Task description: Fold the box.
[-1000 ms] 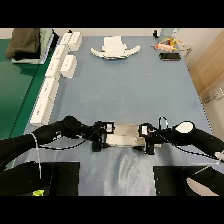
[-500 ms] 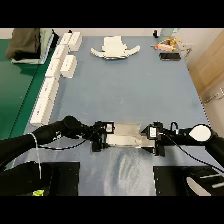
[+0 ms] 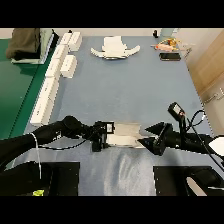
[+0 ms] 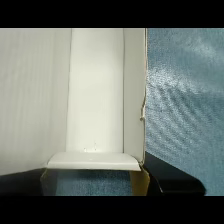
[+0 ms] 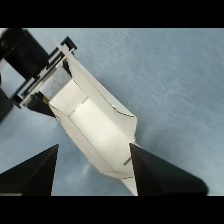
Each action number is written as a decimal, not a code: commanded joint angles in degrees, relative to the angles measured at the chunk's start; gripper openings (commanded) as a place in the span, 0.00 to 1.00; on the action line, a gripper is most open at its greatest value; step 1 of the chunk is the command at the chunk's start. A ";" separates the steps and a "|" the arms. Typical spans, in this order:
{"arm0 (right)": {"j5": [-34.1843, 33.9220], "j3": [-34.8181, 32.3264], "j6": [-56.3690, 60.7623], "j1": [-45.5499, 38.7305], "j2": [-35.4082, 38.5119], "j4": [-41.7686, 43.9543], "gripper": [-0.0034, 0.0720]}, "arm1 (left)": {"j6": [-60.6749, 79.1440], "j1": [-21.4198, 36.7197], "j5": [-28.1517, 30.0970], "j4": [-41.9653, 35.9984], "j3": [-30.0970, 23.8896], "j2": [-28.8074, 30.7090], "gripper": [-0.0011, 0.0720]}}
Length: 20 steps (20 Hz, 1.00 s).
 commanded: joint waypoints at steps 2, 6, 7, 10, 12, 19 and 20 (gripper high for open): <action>-0.09 -0.02 25.31 0.02 -1.14 5.49 0.99 | 0.02 -0.04 0.00 0.02 0.02 0.02 0.83; 0.31 -0.02 29.75 0.50 -6.80 7.72 0.51 | 0.02 -0.04 0.00 0.00 0.02 0.02 0.83; -0.15 -0.02 27.32 1.36 -8.87 9.20 0.30 | 0.02 -0.04 0.00 0.02 0.02 0.02 0.83; -2.82 0.00 17.92 3.19 -14.16 15.91 0.30 | 0.02 -0.04 0.00 0.02 0.02 0.00 0.83; -8.26 0.37 17.59 3.21 -18.23 16.24 0.30 | 0.02 -0.04 -0.02 0.02 0.02 0.02 0.83; -13.60 13.09 16.50 3.21 -35.08 6.88 0.30 | 0.02 -0.04 -0.02 0.02 0.02 0.02 0.83; -13.16 14.19 16.57 3.23 -38.71 6.75 0.30 | 0.02 -0.04 -0.02 0.02 0.02 0.02 0.83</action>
